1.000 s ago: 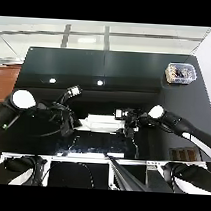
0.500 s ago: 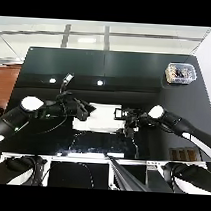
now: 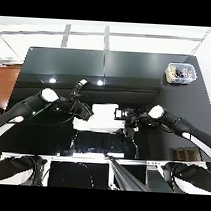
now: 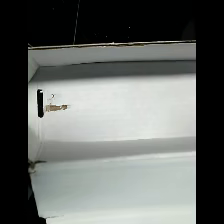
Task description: Fold the box and place the chain.
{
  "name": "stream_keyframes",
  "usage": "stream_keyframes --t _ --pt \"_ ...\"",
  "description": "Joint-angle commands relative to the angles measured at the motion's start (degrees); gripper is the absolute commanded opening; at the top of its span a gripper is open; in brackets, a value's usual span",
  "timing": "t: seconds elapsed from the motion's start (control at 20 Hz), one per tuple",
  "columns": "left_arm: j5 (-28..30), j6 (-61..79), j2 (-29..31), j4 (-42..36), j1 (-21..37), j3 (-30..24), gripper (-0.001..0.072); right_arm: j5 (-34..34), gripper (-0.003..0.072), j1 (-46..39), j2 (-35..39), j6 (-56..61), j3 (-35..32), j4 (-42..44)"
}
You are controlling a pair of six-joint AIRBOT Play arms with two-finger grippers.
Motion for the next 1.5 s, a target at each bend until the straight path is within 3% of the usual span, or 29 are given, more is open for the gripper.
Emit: stream_keyframes --t 0.0,0.2,0.35,0.5,0.65,0.7,0.75,0.8,1.1,1.45 --pt "-4.7 0.6 -2.7 3.9 -0.7 1.3 0.0027 0.0 0.0245 0.1 0.0 0.1 0.0 0.0" --pt "-5.2 -2.5 1.7 10.7 1.5 4.1 0.0026 0.0 0.0245 0.1 0.0 0.1 0.0 0.0" --pt "-8.2 -4.9 9.8 19.6 6.6 4.9 0.0027 0.0 0.0245 0.1 0.0 0.1 0.0 0.0" --pt "-15.8 -1.7 16.8 23.2 13.7 4.9 0.0028 0.0 0.0245 0.2 0.0 0.1 0.0 0.0" --pt "-26.8 17.4 19.1 21.9 14.3 3.6 0.0055 0.0 0.0245 0.2 0.0 0.1 0.0 0.0" --pt "-27.3 20.6 19.0 21.6 13.3 2.6 0.0237 0.0 0.0245 0.2 0.0 0.1 0.0 0.0" --pt "-24.9 22.7 19.0 21.6 11.8 1.4 0.0544 0.0 0.0245 0.2 0.0 0.1 0.0 0.0" --pt "-21.1 22.5 19.0 21.6 9.9 -0.1 0.0720 0.0 0.0245 0.2 0.0 0.1 0.0 0.0" --pt "1.2 28.7 18.3 21.7 -2.5 -5.2 0.0713 0.0 0.0245 0.2 0.0 0.1 0.0 0.0" --pt "-0.9 26.5 12.8 23.8 -6.1 -5.5 0.0695 0.0 0.0245 0.2 0.0 0.1 0.0 0.0"
